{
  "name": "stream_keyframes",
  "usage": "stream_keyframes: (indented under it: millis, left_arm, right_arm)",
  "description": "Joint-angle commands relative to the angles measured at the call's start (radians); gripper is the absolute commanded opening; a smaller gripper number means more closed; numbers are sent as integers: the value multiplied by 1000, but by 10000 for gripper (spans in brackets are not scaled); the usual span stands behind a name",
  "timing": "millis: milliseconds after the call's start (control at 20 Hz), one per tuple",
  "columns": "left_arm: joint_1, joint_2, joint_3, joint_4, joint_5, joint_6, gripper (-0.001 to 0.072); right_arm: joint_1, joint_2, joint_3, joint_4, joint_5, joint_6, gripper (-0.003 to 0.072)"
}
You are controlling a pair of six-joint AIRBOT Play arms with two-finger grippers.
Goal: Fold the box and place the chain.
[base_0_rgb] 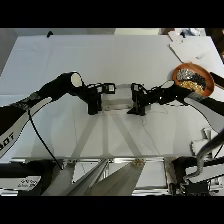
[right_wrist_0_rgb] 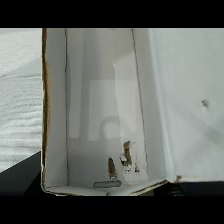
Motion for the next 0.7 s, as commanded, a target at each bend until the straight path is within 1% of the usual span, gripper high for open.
stream_keyframes:
  millis: [0, 50, 150, 450, 650]
  left_arm:
    - [0, -1, 0, -5, 6, 7, 248]
    - [0, -1, 0, -8, 6, 7, 242]
    - [0, -1, 0, -13, 16, 7, 134]
    - [0, -1, 0, -104, 98, 7, 134]
    - [0, -4, 0, -118, 99, 6, 138]
  right_arm:
    - [1, 0, 1, 0, 0, 0, 507]
    - [1, 0, 1, 0, 0, 0, 507]
    - [1, 0, 1, 0, 0, 0, 507]
    - [1, 0, 1, 0, 0, 0, 507]
    - [1, 0, 1, 0, 0, 0, 507]
